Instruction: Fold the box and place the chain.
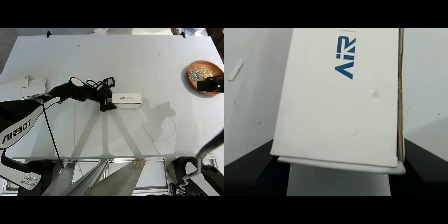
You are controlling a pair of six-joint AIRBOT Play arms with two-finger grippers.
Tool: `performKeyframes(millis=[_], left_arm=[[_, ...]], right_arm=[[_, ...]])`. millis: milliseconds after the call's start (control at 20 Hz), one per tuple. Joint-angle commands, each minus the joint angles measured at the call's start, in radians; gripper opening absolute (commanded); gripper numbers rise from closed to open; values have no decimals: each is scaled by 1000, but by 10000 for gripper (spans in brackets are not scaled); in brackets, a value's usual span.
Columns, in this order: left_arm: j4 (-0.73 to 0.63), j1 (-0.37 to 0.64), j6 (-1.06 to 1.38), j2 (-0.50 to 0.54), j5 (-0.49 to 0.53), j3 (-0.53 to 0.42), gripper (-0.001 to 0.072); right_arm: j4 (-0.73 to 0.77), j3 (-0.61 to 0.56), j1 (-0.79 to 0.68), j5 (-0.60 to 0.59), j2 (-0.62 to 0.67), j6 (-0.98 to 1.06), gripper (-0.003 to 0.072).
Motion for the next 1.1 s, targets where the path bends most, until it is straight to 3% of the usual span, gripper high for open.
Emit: performKeyframes(millis=[0,200,550,650,850,950,1050], left_arm=[[-24,0,1,40,-18,1,16],[-24,2,-2,146,22,1,15],[-24,60,-212,398,338,1,10],[-19,108,-282,447,462,1,10],[-6,254,-454,479,582,1,7],[82,327,-575,478,651,1,6],[232,397,-723,465,649,1,5]], right_arm=[[0,1,0,0,-1,0,10],[0,1,0,0,-1,0,10],[0,1,0,0,-1,0,10],[0,1,0,0,-1,0,10],[0,1,0,0,-1,0,10],[0,1,0,0,-1,0,10],[0,1,0,0,-1,0,10]])
